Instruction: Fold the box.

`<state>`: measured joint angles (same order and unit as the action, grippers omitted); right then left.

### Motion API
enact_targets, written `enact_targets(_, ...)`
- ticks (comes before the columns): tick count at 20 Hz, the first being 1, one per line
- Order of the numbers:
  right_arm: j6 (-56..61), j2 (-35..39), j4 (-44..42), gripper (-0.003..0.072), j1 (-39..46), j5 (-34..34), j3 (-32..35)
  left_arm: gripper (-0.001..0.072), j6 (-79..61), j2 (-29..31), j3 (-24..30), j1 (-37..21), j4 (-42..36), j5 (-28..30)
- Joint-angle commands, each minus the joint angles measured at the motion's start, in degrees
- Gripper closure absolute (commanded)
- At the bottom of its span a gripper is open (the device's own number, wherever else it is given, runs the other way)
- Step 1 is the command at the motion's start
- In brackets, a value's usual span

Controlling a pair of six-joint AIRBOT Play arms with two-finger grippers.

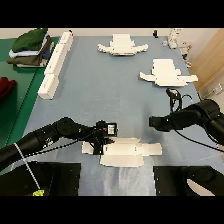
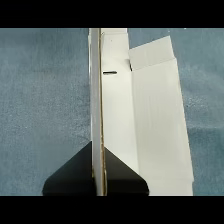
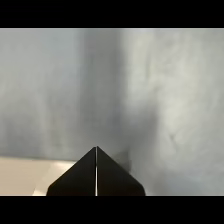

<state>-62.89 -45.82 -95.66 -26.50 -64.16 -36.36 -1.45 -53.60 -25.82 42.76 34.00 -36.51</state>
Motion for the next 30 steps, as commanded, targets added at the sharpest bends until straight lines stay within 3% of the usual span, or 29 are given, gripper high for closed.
enact_targets(1, 3.7, 6.0, -2.2, 0.0687, -8.2, -8.2, 0.0, 0.0695, 0.0, 0.0, 0.0, 0.0, 0.1, 0.0)
enact_targets(7, 8.1, 10.1, -0.6, 0.0687, -29.7, -8.3, 0.2, 0.0695, 0.0, 0.0, 0.0, 0.0, 0.1, 0.0)
enact_targets(9, 0.5, 10.1, 2.3, 0.0684, -38.3, -4.5, 1.7, 0.0695, 0.0, 0.0, 0.0, 0.0, 0.1, 0.0)
enact_targets(10, -5.5, 10.0, 3.6, 0.0608, -42.1, -1.8, 2.8, 0.0695, 0.0, 0.0, 0.0, 0.0, 0.0, 0.0)
enact_targets(11, -8.9, 9.8, 6.1, 0.0303, -44.7, 0.9, 4.0, 0.0695, 0.0, 0.0, 0.0, 0.0, 0.1, 0.0)
enact_targets(12, -9.9, 8.9, 9.2, 0.0084, -46.3, 2.9, 5.0, 0.0695, 0.0, 0.0, 0.0, 0.0, 0.1, 0.0)
enact_targets(15, -15.8, 3.8, 13.4, 0.0072, -46.7, 4.3, 6.0, 0.0695, 0.0, 0.0, 0.0, 0.0, 0.1, 0.0)
enact_targets(18, -21.5, -1.7, 11.6, 0.0072, -46.8, 6.3, 6.0, 0.0695, 0.0, 0.0, 0.0, 0.0, 0.1, 0.0)
enact_targets(22, -26.3, -3.0, 9.2, 0.0072, -47.9, 6.7, 6.0, 0.0695, 0.0, 0.0, 0.0, 0.0, 0.1, 0.0)
enact_targets(27, -25.2, -3.5, 11.3, 0.0077, -52.2, 7.3, 6.1, 0.0695, 0.0, 0.0, 0.0, 0.0, 0.1, 0.0)
enact_targets(30, -15.9, -6.3, 18.6, 0.0080, -52.2, 10.3, 6.4, 0.0695, 0.0, 0.0, 0.0, 0.0, 0.1, 0.0)
